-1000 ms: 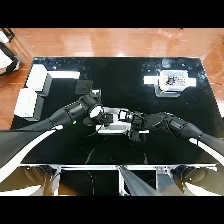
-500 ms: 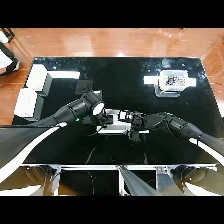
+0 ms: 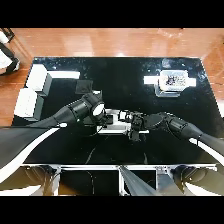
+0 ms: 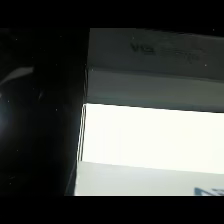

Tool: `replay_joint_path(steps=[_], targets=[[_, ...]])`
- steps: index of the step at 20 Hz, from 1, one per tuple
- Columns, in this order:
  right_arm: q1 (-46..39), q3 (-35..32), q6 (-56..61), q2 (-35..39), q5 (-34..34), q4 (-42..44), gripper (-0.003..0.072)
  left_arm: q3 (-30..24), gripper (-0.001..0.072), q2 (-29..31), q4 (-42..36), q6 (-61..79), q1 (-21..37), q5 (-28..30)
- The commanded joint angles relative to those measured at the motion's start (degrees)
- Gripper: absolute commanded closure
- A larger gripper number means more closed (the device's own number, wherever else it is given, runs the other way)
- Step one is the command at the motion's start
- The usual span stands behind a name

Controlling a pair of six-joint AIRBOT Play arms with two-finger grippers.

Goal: Fold the box and place the chain.

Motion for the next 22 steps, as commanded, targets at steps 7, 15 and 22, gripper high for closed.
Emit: replay_joint_path(steps=[7, 15, 22], targets=[[0.0, 0.0, 0.0, 0.0, 0.1, 0.0, 0.0509, -1.4, 0.0360, -0.1, 0.6, -1.7, -0.2, 4.0], [0.0, 0.0, 0.0, 0.0, 0.3, 0.0, 0.0509, -1.4, 0.0360, -1.3, 0.0, -1.7, -0.2, 3.5], [0.0, 0.0, 0.0, 0.0, 0.3, 0.0, 0.0509, -1.4, 0.0422, -1.3, 0.0, -1.7, -0.2, 3.0]])
